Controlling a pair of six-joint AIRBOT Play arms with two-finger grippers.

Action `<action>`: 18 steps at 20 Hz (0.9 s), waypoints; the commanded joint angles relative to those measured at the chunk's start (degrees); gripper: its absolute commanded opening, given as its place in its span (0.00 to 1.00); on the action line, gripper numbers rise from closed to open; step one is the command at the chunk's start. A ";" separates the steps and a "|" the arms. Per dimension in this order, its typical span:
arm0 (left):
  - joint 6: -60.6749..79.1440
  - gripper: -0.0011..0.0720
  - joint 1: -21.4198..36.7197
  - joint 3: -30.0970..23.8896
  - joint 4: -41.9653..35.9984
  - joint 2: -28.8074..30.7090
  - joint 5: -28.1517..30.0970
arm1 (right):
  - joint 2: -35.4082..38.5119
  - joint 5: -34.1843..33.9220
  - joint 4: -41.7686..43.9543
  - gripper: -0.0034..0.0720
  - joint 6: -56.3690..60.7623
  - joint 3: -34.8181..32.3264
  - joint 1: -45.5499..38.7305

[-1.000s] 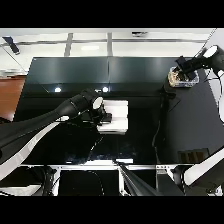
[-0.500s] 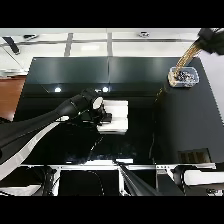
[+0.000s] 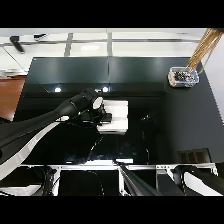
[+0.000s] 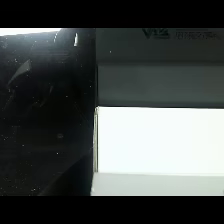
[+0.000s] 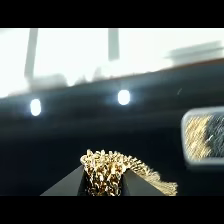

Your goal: Fold the box and place the chain.

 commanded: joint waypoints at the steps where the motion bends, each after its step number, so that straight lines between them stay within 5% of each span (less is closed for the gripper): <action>1: 0.00 0.05 0.07 0.02 -0.02 0.02 -0.04 | 6.03 8.22 -1.25 0.06 -1.55 -6.32 9.86; 5: 0.00 0.05 0.07 0.02 -0.02 0.02 -0.07 | 8.57 5.46 1.81 0.06 -0.44 -19.06 21.49; 12: -0.02 0.05 0.07 0.02 -0.02 0.02 -0.02 | 8.07 -19.61 22.01 0.06 -4.96 -37.70 30.03; 18: 0.00 0.05 0.07 0.02 0.00 0.02 0.17 | 4.52 -22.73 22.86 0.06 -3.89 -44.06 31.01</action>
